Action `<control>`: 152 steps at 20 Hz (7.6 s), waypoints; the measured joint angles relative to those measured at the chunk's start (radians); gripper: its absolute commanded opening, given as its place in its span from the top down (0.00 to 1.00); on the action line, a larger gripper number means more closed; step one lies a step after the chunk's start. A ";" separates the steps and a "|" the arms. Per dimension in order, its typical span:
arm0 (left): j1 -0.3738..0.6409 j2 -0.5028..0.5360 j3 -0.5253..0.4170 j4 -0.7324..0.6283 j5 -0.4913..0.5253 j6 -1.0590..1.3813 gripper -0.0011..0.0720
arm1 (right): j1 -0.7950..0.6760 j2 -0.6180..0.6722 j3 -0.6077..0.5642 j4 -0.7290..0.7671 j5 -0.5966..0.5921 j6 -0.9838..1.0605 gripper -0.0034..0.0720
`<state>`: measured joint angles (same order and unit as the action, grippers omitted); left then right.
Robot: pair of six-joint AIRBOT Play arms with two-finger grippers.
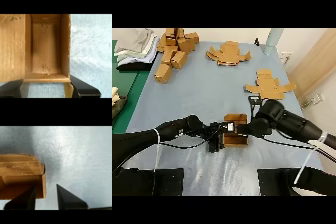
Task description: Fold the box.
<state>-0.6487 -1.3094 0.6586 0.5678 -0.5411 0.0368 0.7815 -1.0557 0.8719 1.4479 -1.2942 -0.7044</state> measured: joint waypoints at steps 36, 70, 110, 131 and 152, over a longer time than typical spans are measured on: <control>0.000 0.000 0.000 0.000 0.000 0.000 0.27 | -0.438 -0.072 -0.111 0.901 0.072 -1.536 0.95; 0.000 0.000 0.000 0.000 0.000 0.000 0.27 | 0.259 0.297 -0.444 -0.028 0.718 -1.372 0.22; 0.000 0.000 0.000 0.000 -0.001 0.001 0.27 | 0.272 0.330 -0.425 -0.119 0.682 -1.382 0.32; 0.000 0.000 0.000 0.000 0.000 0.000 0.27 | 0.334 0.302 -0.418 -0.199 0.688 -1.363 0.31; 0.000 0.000 0.000 0.000 0.003 -0.001 0.27 | 0.397 0.263 -0.440 -0.435 0.678 -1.128 0.32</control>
<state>-0.6483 -1.3094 0.6586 0.5678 -0.5385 0.0357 1.1782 -0.7925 0.4316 1.0126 -0.6167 -1.8328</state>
